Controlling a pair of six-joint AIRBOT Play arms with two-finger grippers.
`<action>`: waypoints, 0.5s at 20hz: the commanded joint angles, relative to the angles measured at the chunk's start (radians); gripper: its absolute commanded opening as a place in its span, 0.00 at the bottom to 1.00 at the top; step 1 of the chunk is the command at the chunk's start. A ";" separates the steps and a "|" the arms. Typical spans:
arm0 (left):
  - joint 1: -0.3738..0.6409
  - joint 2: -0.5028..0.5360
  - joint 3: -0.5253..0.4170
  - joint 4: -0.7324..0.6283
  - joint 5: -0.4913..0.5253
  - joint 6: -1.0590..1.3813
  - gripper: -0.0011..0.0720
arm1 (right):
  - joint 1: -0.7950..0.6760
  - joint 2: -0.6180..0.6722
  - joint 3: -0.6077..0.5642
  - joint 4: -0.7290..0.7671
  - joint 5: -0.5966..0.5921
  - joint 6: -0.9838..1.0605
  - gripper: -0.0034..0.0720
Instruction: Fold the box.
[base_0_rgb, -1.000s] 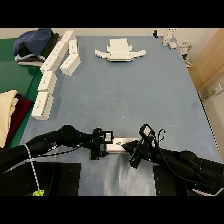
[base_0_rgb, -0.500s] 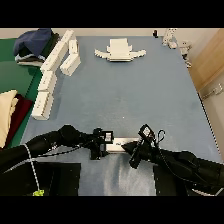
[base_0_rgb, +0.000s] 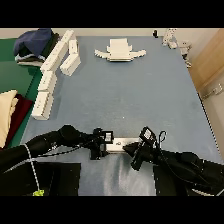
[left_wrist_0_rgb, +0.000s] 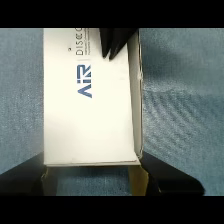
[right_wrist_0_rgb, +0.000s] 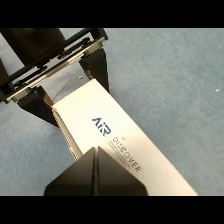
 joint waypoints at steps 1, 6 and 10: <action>0.000 0.000 0.000 0.000 0.000 0.000 0.65 | 0.000 0.052 0.010 -0.067 0.070 -0.002 0.10; 0.000 0.000 0.000 0.000 0.000 0.000 0.65 | -0.024 0.054 0.073 -0.171 0.064 -0.002 0.10; 0.000 0.000 0.000 0.000 0.000 0.000 0.65 | -0.139 -0.004 0.259 -0.357 -0.163 -0.002 0.09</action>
